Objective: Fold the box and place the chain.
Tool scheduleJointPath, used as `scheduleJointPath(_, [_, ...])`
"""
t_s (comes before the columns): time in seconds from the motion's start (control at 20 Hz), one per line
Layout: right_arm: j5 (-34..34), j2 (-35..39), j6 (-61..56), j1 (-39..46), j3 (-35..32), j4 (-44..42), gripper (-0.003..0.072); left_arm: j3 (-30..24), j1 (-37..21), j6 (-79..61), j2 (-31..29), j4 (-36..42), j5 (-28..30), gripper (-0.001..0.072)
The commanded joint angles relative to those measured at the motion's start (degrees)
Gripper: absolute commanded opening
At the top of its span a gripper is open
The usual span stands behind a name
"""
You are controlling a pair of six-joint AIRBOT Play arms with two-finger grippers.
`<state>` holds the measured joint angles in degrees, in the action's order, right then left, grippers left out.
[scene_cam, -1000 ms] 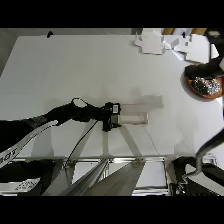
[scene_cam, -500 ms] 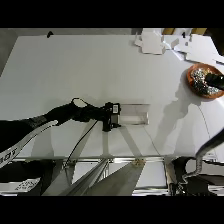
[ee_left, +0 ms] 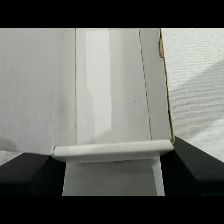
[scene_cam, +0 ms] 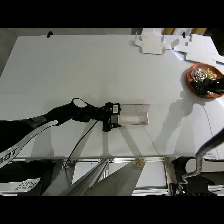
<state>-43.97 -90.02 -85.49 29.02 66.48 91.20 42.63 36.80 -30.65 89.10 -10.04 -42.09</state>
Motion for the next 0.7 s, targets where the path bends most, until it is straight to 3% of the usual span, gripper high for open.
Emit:
scheduleJointPath(0.0, [0.2, -1.4, 0.0, 0.0, 0.0, -0.2, 0.0291, 0.0, 0.0, 0.0, 0.0, 0.0, 0.0, 0.0211])
scheduleJointPath(0.2, [0.1, -2.0, -0.2, 0.0, 0.0, -0.2, 0.0283, 0.0, 0.0, 0.0, 0.0, 0.0, 0.0, 0.0211])
scheduleJointPath(0.25, [-0.5, -2.2, -0.2, 0.0, 0.0, -0.2, 0.0212, 0.0, 0.0, 0.0, 0.0, 0.0, 0.0, 0.0211])
scheduleJointPath(0.3, [-1.2, -2.4, -0.2, 0.0, 0.0, -0.2, 0.0070, 0.0, 0.0, 0.0, 0.0, 0.0, 0.0, 0.0211])
scheduleJointPath(0.35, [-1.7, -2.4, -0.2, 0.0, 0.0, -0.2, 0.0031, 0.0, 0.0, 0.0, 0.0, 0.0, 0.0, 0.0211])
scheduleJointPath(0.65, [-3.3, 1.1, -0.1, 0.0, 0.0, -0.2, 0.0015, 0.0, 0.0, 0.0, 0.0, 0.0, 0.0, 0.0211])
